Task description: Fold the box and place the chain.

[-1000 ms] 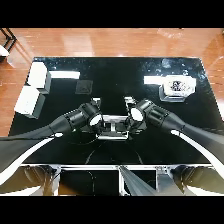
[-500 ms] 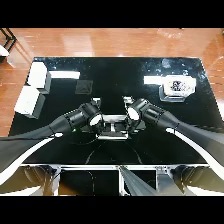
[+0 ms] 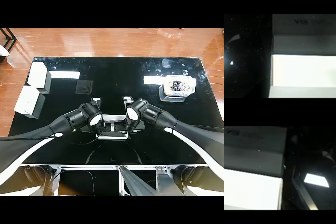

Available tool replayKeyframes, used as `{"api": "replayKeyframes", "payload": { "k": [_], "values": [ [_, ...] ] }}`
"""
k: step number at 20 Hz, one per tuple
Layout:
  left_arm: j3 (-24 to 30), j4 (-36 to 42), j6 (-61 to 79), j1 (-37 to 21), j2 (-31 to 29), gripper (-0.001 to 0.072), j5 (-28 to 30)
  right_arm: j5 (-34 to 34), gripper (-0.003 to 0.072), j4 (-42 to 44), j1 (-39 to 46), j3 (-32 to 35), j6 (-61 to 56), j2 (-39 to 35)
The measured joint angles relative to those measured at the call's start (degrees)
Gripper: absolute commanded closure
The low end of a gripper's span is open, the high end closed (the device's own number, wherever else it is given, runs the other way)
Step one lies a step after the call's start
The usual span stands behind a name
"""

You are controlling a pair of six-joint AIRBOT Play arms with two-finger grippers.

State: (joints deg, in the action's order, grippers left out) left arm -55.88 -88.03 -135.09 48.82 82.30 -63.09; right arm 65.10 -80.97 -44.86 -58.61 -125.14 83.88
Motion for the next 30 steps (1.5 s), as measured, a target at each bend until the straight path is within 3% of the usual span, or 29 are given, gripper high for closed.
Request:
{"api": "replayKeyframes", "payload": {
  "k": [1,9,10,11,12,19,21,23,25,30],
  "values": [
    [0.00,0.00,-0.02,0.00,0.00,0.0689,0.02,0.07,0.0660,-0.11,-0.04,0.00,0.02,0.00],
    [0.00,0.09,0.00,0.00,0.00,0.0689,-0.02,-0.20,0.0660,-0.22,-0.63,-0.04,-0.11,0.00],
    [0.00,0.09,0.02,0.00,0.00,0.0689,-0.02,-0.28,0.0649,-0.22,-0.70,-0.04,-0.11,0.00],
    [0.00,0.07,0.07,0.00,0.00,0.0689,-0.02,-0.37,0.0446,-0.24,-0.76,-0.04,0.00,0.00],
    [0.00,-0.22,0.46,0.00,0.00,0.0689,0.02,-0.63,0.0365,0.02,-0.85,0.00,0.33,0.02],
    [0.00,-0.15,0.17,0.00,0.00,0.0689,0.02,-0.74,0.0371,0.07,-0.87,0.00,-0.72,-0.13],
    [0.00,-0.15,0.17,0.00,0.00,0.0689,0.02,-0.55,0.0459,0.04,-0.87,0.00,-0.87,-0.17],
    [0.00,-0.13,0.15,0.00,0.00,0.0689,0.02,-0.13,0.0598,0.09,-0.87,0.00,-0.92,-0.17],
    [0.00,0.07,-0.11,0.00,0.00,0.0689,0.00,0.20,0.0666,-0.07,-0.92,0.00,-1.42,-0.17],
    [0.00,0.22,-0.07,0.00,0.00,0.0689,-0.07,0.20,0.0640,0.11,-0.92,0.00,-1.22,-0.17]
  ]
}}
